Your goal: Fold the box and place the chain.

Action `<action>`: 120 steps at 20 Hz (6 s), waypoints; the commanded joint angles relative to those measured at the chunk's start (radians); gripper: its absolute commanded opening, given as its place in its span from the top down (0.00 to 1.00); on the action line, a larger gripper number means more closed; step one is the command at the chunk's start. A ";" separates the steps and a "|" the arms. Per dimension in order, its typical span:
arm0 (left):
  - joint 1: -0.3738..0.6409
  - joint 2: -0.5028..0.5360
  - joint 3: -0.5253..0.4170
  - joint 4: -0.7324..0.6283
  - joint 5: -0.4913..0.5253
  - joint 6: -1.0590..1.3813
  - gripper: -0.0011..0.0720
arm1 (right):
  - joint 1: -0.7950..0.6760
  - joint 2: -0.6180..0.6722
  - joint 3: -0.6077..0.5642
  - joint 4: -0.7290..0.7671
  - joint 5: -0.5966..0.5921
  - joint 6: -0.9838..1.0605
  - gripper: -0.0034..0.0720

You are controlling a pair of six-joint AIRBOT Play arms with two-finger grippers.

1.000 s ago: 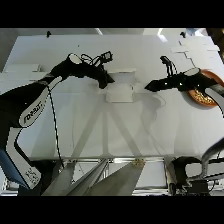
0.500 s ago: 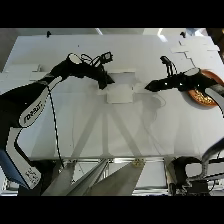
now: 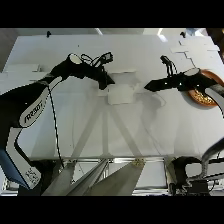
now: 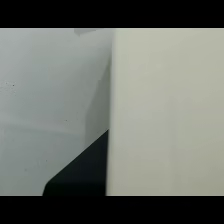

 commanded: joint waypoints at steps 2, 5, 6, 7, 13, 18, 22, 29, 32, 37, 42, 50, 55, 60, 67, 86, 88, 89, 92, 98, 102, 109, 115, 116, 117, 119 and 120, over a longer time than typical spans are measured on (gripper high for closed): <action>0.001 0.000 0.000 0.005 0.001 0.001 0.97 | -0.001 0.002 0.001 -0.003 0.017 0.002 0.31; 0.005 0.009 0.000 0.008 -0.032 0.027 0.98 | -0.004 0.016 0.002 -0.003 0.017 0.005 0.31; 0.006 0.017 0.000 0.012 -0.055 0.047 0.98 | -0.011 0.027 0.002 -0.008 0.013 0.005 0.31; 0.010 0.027 0.000 0.018 -0.080 0.048 0.98 | -0.021 0.038 0.002 -0.008 0.013 0.005 0.32; 0.019 0.112 0.000 0.063 -0.319 0.103 0.98 | -0.181 0.113 0.002 -0.007 0.014 0.009 0.32; 0.016 0.117 -0.037 0.081 -0.419 0.076 0.98 | -0.300 0.122 0.002 -0.008 0.052 0.060 0.32; 0.004 0.100 -0.079 0.080 -0.265 0.087 0.98 | -0.306 0.122 0.002 -0.034 0.061 0.059 0.32; -0.003 0.029 -0.081 -0.014 -0.139 0.098 0.98 | -0.306 0.122 0.002 -0.033 0.064 0.059 0.35; -0.003 0.006 -0.081 -0.011 -0.121 0.098 0.98 | -0.306 0.122 0.002 -0.033 0.067 0.059 0.35; -0.003 -0.017 -0.081 -0.002 -0.076 0.099 0.98 | -0.306 0.122 0.002 -0.033 0.068 0.059 0.35; -0.003 -0.020 -0.081 0.000 -0.068 0.107 0.98 | -0.306 0.122 0.002 -0.033 0.068 0.059 0.35; -0.003 -0.020 -0.081 0.025 -0.055 0.151 0.98 | -0.306 0.122 0.002 -0.033 0.068 0.059 0.35; -0.003 -0.020 -0.081 0.025 -0.049 0.150 0.98 | -0.306 0.122 0.002 -0.033 0.071 0.059 0.35; -0.003 -0.020 -0.081 0.024 -0.050 0.149 0.98 | -0.306 0.122 0.002 -0.033 0.099 0.059 0.35; -0.003 -0.020 -0.081 0.024 -0.050 0.146 0.98 | -0.306 0.124 0.002 0.014 0.155 -0.041 0.04; -0.003 -0.020 -0.081 0.024 -0.050 0.146 0.98 | -0.080 0.353 0.011 -0.071 0.510 -0.752 0.03; -0.003 -0.020 -0.081 0.024 -0.050 0.146 0.98 | -0.079 0.350 0.011 -0.054 0.505 -0.765 0.03; -0.003 -0.020 -0.081 0.024 -0.050 0.146 0.98 | -0.080 0.347 0.010 -0.033 0.489 -0.745 0.03; -0.003 -0.020 -0.081 0.024 -0.050 0.146 0.98 | -0.051 0.346 -0.031 -0.062 0.359 -0.719 0.03; -0.003 -0.020 -0.081 0.024 -0.050 0.146 0.97 | 0.072 0.312 -0.196 -0.135 0.136 -0.872 0.03; -0.003 -0.020 -0.081 0.024 -0.050 0.146 0.97 | 0.133 0.246 -0.240 -0.126 0.080 -0.941 0.03; -0.003 -0.020 -0.081 0.024 -0.050 0.146 0.97 | 0.215 0.130 -0.240 0.046 -0.145 -0.975 0.03; -0.003 -0.020 -0.081 0.024 -0.050 0.146 0.97 | 0.215 0.120 -0.240 0.161 -0.176 -1.012 0.03; -0.003 -0.020 -0.081 0.024 -0.050 0.146 0.97 | 0.214 0.120 -0.240 0.162 -0.182 -1.012 0.03; -0.003 -0.020 -0.081 0.024 -0.050 0.146 0.97 | 0.214 0.121 -0.240 0.162 -0.186 -1.009 0.03; -0.003 -0.020 -0.081 0.024 -0.050 0.146 0.97 | 0.214 0.131 -0.238 0.159 -0.199 -0.985 0.03; -0.003 -0.020 -0.081 0.024 -0.050 0.146 0.97 | 0.214 0.137 -0.238 0.153 -0.209 -0.970 0.03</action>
